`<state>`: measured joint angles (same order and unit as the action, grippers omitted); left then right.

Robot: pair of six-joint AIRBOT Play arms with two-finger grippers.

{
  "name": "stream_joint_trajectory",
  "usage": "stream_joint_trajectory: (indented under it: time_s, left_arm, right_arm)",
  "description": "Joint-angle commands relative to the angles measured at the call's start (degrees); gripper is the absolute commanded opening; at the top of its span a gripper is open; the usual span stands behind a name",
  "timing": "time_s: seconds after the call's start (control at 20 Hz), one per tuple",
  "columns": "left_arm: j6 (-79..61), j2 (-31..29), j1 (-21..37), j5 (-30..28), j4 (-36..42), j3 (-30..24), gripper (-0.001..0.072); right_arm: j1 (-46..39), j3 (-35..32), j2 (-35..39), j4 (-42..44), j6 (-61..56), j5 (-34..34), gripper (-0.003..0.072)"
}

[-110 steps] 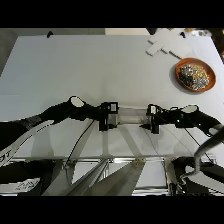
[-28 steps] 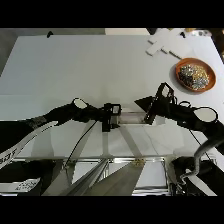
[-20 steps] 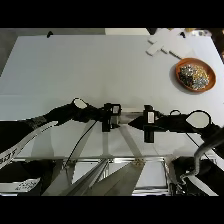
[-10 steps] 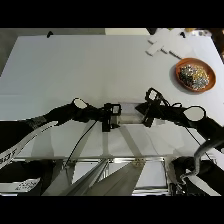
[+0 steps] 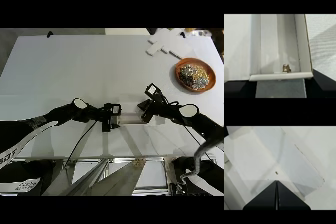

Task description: Fold the box and place the chain.

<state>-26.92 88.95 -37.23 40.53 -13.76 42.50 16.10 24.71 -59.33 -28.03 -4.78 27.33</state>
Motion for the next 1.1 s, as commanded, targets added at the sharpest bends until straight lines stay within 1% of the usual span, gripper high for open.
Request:
stream_joint_trajectory:
  time_s: [0.0,0.15,0.3,0.4,0.5,0.55,0.65,0.75,0.85,0.9,0.95,1.0,1.05]
  left_arm:
    - [-0.07,0.02,0.00,-0.04,-0.02,0.00,0.0011]
    - [-0.07,0.02,0.00,-0.02,-0.02,0.00,0.0011]
    - [-0.09,0.02,0.00,-0.02,-0.02,0.00,0.0011]
    - [-0.07,0.02,0.00,-0.02,-0.02,0.00,0.0011]
    - [-0.09,0.02,0.00,-0.02,-0.02,0.00,0.0011]
    - [-0.09,0.02,0.00,-0.02,-0.02,0.00,0.0011]
    - [-0.09,0.02,0.00,-0.02,-0.02,0.00,0.0011]
    - [-0.09,0.02,0.00,-0.02,-0.02,0.00,0.0011]
    - [-0.09,0.02,0.00,-0.02,-0.02,0.00,0.0011]
    - [-0.09,0.02,0.00,-0.02,-0.02,0.00,0.0011]
    - [-0.07,0.02,0.00,-0.02,-0.02,0.00,0.0011]
    - [-0.09,0.02,0.00,-0.02,-0.02,0.00,0.0011]
    - [-0.09,0.02,0.00,-0.02,-0.02,0.00,0.0011]
  right_arm:
    - [-0.02,0.04,-0.61,-3.50,-3.80,-0.83,0.0013]
    - [-0.02,0.04,-1.27,-8.92,-10.27,0.52,0.0013]
    - [-0.02,0.09,-0.63,-9.44,-10.47,4.00,0.0013]
    - [-0.04,0.11,1.79,-9.75,-10.45,4.81,0.0013]
    - [-0.04,0.11,6.36,-10.47,-10.40,4.79,0.0012]
    - [-0.04,0.11,9.29,-12.22,-10.40,4.81,0.0012]
    - [-0.04,0.11,14.58,-18.45,-10.43,5.79,0.0012]
    - [-0.04,0.11,17.70,-30.05,-10.47,8.68,0.0014]
    - [-0.04,0.07,17.84,-40.41,-10.43,14.29,0.0014]
    - [-0.04,0.04,17.38,-43.69,-10.40,16.65,0.0014]
    - [-0.04,0.02,16.52,-44.87,-9.77,17.79,0.0052]
    - [-0.04,0.02,15.50,-44.83,-8.76,18.08,0.0107]
    - [-0.04,0.02,14.21,-44.81,-6.82,18.03,0.0123]
